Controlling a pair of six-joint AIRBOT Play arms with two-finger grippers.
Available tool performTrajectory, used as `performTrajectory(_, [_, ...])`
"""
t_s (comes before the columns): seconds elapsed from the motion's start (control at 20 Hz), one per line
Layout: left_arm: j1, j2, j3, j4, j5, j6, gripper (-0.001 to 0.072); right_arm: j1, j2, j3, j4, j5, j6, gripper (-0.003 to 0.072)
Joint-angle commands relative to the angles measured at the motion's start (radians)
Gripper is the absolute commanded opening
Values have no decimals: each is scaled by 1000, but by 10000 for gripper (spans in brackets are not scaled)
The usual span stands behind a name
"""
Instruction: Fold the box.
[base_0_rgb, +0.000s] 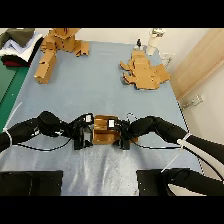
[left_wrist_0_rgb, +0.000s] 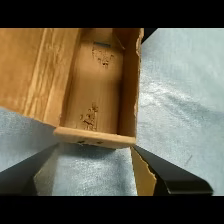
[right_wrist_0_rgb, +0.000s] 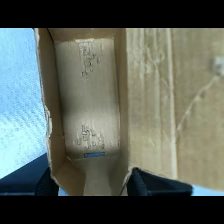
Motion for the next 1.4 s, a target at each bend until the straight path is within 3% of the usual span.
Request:
performTrajectory(0.0, [-10,-21,2,-18,24,27,700,-1,0,-1,0,0,0,438])
performTrajectory(1.35, [-72,-62,44,5,-5,114,698,0,0,-1,0,0,0,438])
